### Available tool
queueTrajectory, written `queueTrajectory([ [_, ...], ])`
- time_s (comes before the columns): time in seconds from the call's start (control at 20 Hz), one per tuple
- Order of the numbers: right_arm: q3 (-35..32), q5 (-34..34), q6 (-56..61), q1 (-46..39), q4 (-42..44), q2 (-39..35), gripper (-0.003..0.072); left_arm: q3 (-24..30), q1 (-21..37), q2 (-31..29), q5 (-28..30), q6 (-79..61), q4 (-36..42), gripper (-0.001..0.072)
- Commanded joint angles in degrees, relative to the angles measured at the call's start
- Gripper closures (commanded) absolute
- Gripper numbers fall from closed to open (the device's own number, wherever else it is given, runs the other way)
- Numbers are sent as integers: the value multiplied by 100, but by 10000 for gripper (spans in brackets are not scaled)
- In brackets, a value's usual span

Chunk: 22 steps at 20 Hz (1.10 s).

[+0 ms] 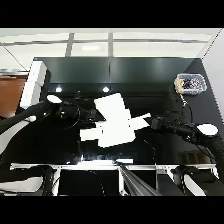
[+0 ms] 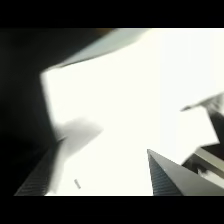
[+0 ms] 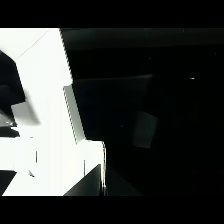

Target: Fold the box and place the chain.

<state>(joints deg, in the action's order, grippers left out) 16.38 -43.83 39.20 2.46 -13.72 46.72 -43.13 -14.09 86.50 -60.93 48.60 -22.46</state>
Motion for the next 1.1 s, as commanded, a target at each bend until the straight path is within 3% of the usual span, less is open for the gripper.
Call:
queueTrajectory([
  [0.0,-4,-9,4,17,13,-2,671,-407,46,649,-1029,-1036,490,6],
  [0.15,-4,-94,2,17,-2,-2,670,-903,52,1027,-1674,-1106,-160,48],
  [0.3,-4,-92,0,17,-24,-2,671,-1169,39,1266,-1978,-1113,-306,181],
  [0.35,-4,-94,0,17,-26,-2,670,-1283,39,1366,-2159,-1152,-306,335],
  [0.4,-4,-94,0,17,-28,-2,670,-1392,39,1451,-2361,-1290,-306,444],
  [0.6,2,-94,0,15,-446,-2,667,-1687,39,1534,-2511,-1456,-544,675],
  [0.65,13,-94,0,13,-730,-2,551,-1757,39,1526,-2514,-1456,-656,676],
  [0.75,188,-195,114,-35,-1392,-2,-1,-1851,17,1478,-2503,-1239,-761,678],
  [0.9,979,-372,42,-140,-2468,-2,-24,-1845,-94,1316,-2221,-822,-1049,681],
  [1.05,1670,-614,-903,-136,-2833,-2,-23,-1488,-483,621,-1204,-1403,-1202,681],
])
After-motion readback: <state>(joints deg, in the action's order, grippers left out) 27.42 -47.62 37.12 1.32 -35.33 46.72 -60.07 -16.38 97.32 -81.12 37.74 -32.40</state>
